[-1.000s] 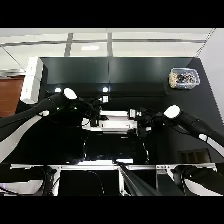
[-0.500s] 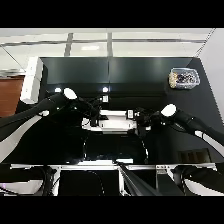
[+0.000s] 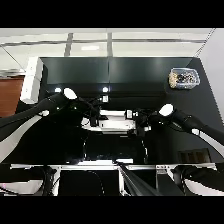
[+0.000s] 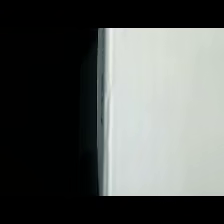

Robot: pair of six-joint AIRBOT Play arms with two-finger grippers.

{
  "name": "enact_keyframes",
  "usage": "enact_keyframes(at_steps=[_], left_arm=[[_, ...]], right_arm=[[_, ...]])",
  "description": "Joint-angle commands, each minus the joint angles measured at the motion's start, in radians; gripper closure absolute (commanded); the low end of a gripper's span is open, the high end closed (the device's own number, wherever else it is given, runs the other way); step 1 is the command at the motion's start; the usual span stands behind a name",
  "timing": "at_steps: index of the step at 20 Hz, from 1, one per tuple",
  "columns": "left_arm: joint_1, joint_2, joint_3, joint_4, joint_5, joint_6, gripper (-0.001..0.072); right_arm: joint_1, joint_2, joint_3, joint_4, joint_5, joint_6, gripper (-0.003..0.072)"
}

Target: Fold the box and place the chain.

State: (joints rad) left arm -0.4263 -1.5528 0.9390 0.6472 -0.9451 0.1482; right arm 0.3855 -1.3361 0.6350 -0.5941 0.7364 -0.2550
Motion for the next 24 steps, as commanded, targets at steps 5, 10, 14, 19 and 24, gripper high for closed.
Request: enact_keyframes(at_steps=[5, 10, 14, 19, 24], left_arm=[[0.0, -0.001, 0.0, 0.0, 0.0, 0.001, 0.0684], [0.0, -0.001, 0.0, 0.0, 0.002, 0.001, 0.0684], [0.0, -0.001, 0.0, 0.0, 0.002, 0.001, 0.0684], [0.0, -0.001, 0.0, 0.001, 0.003, 0.001, 0.0684], [0.0, -0.001, 0.0, 0.004, 0.003, 0.001, 0.0684]], right_arm=[[-0.006, -0.003, 0.001, -0.008, -0.001, 0.012, 0.0043], [-0.019, -0.003, 0.0, -0.008, 0.018, 0.011, 0.0043], [-0.011, -0.003, 0.0, 0.0, -0.005, 0.012, 0.0043], [-0.018, -0.003, 0.0, -0.001, -0.006, 0.016, 0.0043], [-0.018, -0.003, 0.001, -0.001, 0.005, 0.016, 0.0044]])
